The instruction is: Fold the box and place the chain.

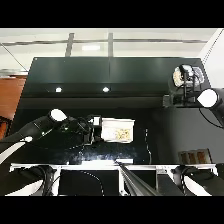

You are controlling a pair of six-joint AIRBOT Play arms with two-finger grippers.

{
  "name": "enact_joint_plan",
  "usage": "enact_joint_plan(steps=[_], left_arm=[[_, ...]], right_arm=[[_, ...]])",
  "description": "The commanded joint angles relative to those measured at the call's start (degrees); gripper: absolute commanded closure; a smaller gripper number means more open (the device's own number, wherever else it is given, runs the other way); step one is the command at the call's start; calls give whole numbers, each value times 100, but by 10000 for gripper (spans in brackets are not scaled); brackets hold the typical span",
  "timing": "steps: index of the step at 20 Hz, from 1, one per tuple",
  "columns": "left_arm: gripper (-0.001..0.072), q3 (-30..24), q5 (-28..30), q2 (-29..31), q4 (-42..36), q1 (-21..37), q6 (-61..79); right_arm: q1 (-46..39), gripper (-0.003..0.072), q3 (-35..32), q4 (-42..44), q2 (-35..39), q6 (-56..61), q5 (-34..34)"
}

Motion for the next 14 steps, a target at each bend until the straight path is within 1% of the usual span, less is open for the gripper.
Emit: enact_joint_plan(steps=[1,2,7,10,14], left_arm=[[233,4,2,-4,2,-2,0],[233,4,2,-4,2,-2,0],[233,4,2,-4,0,-2,0],[233,4,2,-4,2,-2,0],[233,4,2,-4,2,-2,0]], right_arm=[[249,40,61,1941,-221,-1912,83],[415,-28,61,2205,-247,-2527,149],[1178,-27,63,2339,-258,-4079,243],[1561,-27,61,2299,-258,-4813,754],[1823,-28,61,2310,-256,-4878,1062]])
